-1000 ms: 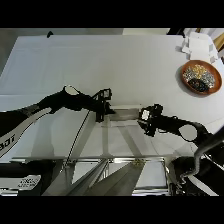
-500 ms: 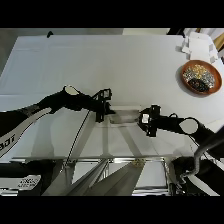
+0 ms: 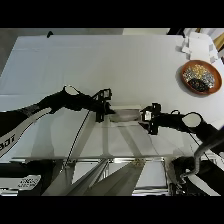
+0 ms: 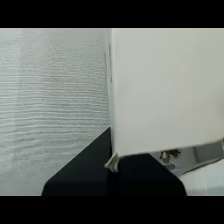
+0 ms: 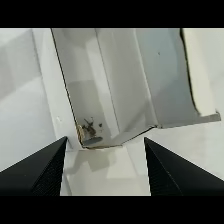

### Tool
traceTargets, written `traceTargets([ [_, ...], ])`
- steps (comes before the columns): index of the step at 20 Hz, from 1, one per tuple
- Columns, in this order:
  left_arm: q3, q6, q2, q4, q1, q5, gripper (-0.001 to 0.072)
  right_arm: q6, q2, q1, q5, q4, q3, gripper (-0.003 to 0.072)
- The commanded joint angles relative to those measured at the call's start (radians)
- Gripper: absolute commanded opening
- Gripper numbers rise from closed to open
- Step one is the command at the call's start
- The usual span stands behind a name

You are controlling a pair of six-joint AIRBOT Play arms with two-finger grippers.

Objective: Fold the box and place the chain.

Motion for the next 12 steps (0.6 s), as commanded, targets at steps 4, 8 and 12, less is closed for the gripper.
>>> traceTargets([
  [4,0.000,0.000,0.000,0.000,0.000,0.000,0.0011,-0.103,-0.035,-0.059,0.072,0.061,0.013,0.0539],
  [8,0.001,0.000,0.000,0.000,0.000,0.000,0.0011,-0.146,-0.069,-0.060,0.072,0.119,0.019,0.0632],
  [12,0.000,0.000,0.000,0.000,0.000,0.000,0.0011,-0.145,-0.137,-0.096,0.150,0.117,0.075,0.0669],
])
